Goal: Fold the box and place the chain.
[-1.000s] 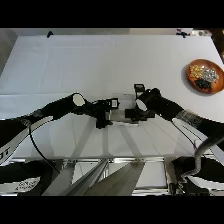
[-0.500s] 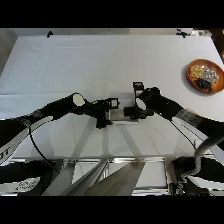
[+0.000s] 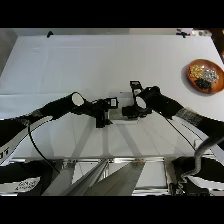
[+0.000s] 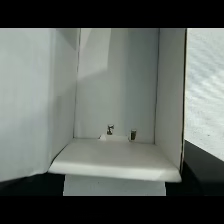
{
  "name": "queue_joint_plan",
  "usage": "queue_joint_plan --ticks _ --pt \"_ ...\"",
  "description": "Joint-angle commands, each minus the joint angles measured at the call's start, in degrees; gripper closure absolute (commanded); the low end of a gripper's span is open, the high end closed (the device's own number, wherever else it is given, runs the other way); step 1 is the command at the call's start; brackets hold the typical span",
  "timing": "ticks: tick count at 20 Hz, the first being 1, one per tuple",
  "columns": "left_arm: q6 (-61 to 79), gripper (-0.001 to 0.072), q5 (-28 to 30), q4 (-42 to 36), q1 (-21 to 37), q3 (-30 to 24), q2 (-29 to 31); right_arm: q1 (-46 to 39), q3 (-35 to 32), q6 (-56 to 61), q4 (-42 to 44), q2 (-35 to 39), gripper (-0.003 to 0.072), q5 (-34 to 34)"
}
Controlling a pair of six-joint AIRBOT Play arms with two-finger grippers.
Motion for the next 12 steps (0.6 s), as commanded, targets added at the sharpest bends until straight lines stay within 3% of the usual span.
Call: queue_joint_plan --ticks 1,2,5,7,12 --pt "0.1 0.0497 0.2 0.0 0.0 0.0 0.0 0.0 0.0 0.0 0.6 0.0 0.0372 -1.9" --pt "0.1 0.0497 0.2 0.0 0.0 0.0 0.0 0.0 0.0 0.1 0.6 0.0 0.0428 -0.4" --pt "0.1 0.0497 0.2 0.0 0.0 0.0 0.0 0.0 0.0 3.2 0.5 0.0 0.0491 3.3" --pt "0.1 0.0497 0.2 0.0 0.0 0.0 0.0 0.0 0.0 5.1 0.3 0.0 0.0657 4.7" --pt "0.1 0.0497 0.2 0.0 0.0 0.0 0.0 0.0 0.0 4.8 0.0 0.0 0.0679 4.8"
